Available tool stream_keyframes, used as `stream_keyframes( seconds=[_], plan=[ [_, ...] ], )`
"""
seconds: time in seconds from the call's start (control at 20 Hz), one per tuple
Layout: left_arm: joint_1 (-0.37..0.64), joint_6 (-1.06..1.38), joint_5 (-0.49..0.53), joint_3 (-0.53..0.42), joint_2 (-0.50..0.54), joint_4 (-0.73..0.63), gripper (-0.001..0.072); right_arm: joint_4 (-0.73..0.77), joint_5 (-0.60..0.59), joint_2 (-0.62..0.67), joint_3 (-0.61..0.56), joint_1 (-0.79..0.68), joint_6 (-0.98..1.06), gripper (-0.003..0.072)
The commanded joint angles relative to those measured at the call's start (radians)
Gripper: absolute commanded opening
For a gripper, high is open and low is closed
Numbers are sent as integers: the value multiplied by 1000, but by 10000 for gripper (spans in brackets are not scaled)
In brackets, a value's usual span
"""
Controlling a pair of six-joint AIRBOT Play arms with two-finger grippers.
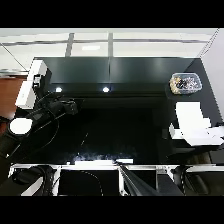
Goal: Fold the box and place the chain.
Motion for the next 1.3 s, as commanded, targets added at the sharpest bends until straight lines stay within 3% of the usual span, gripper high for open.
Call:
stream_keyframes(
  seconds=[0.0,0.05,0.1,0.15,0.45,0.7,0.85,0.95,1.25],
  plan=[
    [0,0,-3,0,-3,-8,702,-43,21,1,-21,22,14,255],
    [0,0,-3,0,-3,-8,702,-44,24,1,-31,30,14,240],
    [0,0,-3,0,-3,-8,702,-42,26,1,-34,36,1,93],
    [0,0,-3,0,-3,-8,702,-39,35,3,-34,42,-17,17],
    [0,0,-3,0,-3,-8,702,124,1,106,-53,64,-67,16],
    [0,0,-3,0,-3,-8,702,401,-29,236,-231,190,-144,16],
    [0,0,1,1,-3,-8,702,443,-47,314,-324,340,-141,16],
    [0,0,-2,1,-3,-8,702,465,-138,394,-411,459,-109,16],
    [-17,0,-6,1,-4,-16,701,666,-582,740,-737,880,-27,16]
  ],
)
